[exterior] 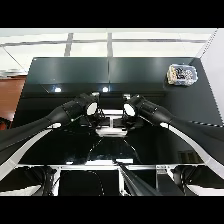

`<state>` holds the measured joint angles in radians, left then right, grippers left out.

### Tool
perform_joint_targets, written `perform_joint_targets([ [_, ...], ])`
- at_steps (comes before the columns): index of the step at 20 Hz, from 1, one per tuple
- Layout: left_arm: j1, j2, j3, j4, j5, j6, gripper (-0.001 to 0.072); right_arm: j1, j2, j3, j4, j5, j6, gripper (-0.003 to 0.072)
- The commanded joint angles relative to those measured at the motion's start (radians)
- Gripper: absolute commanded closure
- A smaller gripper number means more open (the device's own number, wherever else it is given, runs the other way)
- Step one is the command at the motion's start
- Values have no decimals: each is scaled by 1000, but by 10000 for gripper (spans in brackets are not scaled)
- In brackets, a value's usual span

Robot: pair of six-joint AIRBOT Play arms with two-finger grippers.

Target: Fold the box and place the chain.

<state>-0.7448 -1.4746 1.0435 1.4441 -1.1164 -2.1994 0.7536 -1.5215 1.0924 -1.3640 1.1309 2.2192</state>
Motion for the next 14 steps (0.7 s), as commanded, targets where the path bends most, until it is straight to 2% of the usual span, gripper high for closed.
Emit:
perform_joint_targets([
  [1, 0, -1, 0, 2, 0, 4, 683, 1, 0, 1, 3, -1, -1, 663],
  [3, 0, -1, 0, 2, 0, 4, 683, 1, 2, 1, 2, -1, -1, 660],
  [4, 0, -1, 0, 2, 0, 5, 683, 0, 5, 2, 1, -2, -1, 602],
  [5, 0, -1, 0, 2, 0, 4, 683, 0, 10, 5, 2, -2, -2, 424],
  [6, 0, -1, 0, 2, 0, 4, 683, 0, 22, 6, 0, -2, -21, 404],
  [9, 0, -1, 0, 2, -3, 5, 682, 0, 105, 6, -2, 14, -97, 404],
  [12, 0, -1, 0, 2, -14, 5, 682, 0, 248, 6, -14, 63, -169, 405],
  [14, 0, -1, 0, 2, -22, 5, 683, -1, 358, 6, -142, 113, -171, 405],
])
